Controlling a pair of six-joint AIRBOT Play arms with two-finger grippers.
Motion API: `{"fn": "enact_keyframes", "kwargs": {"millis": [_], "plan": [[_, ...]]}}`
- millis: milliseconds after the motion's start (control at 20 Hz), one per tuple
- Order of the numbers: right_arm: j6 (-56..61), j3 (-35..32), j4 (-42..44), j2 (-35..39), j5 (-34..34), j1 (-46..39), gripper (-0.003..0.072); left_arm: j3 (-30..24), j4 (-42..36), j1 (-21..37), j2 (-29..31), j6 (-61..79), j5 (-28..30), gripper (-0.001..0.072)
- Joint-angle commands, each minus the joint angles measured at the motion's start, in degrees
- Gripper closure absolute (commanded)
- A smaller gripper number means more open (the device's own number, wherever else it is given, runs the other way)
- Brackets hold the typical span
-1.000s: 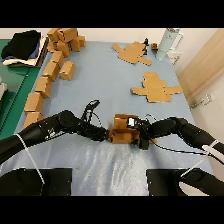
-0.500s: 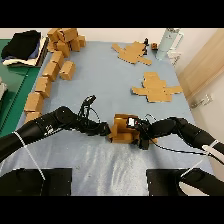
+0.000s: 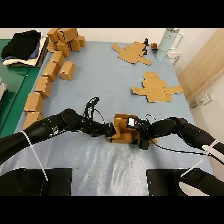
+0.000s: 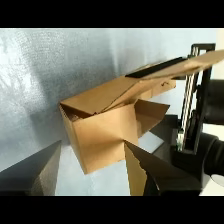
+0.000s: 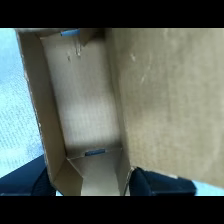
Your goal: Fold the box.
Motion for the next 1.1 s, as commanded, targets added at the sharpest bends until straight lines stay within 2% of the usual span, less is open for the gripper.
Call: {"fn": "enact_keyframes", "kwargs": {"millis": [0, 100, 250, 500, 750, 950, 1050], "plan": [[0.02, 0.02, -0.02, 0.02, 0.0, 0.0, 0.018, 0.15, -0.24, -0.66, -0.7, 0.15, 3.63, 0.0106], [0.02, 0.02, -0.04, 0.02, 0.0, 0.0, 0.018, 0.68, 0.44, -1.33, -0.7, 2.08, 1.29, 0.0118], [0.02, 0.02, -0.04, 0.02, 0.0, 0.0, 0.0179, 2.36, 6.05, -5.07, -1.29, -2.97, 1.97, 0.0125], [0.02, 0.02, -0.04, 0.02, 0.0, 0.0, 0.018, 7.89, 28.57, -9.62, -4.87, -25.68, 0.59, 0.0126], [0.02, 0.02, -0.04, 0.02, 0.0, 0.0, 0.018, 13.64, 38.18, -11.78, -7.41, -34.45, -5.51, 0.0126], [0.02, 0.02, -0.04, 0.02, -0.02, 0.0, 0.018, 19.26, 49.05, -15.15, -10.97, -43.45, -12.74, 0.0127], [0.02, 0.02, -0.04, 0.02, 0.0, 0.0, 0.018, 21.33, 51.1, -16.85, -12.9, -44.72, -14.75, 0.0128]]}}
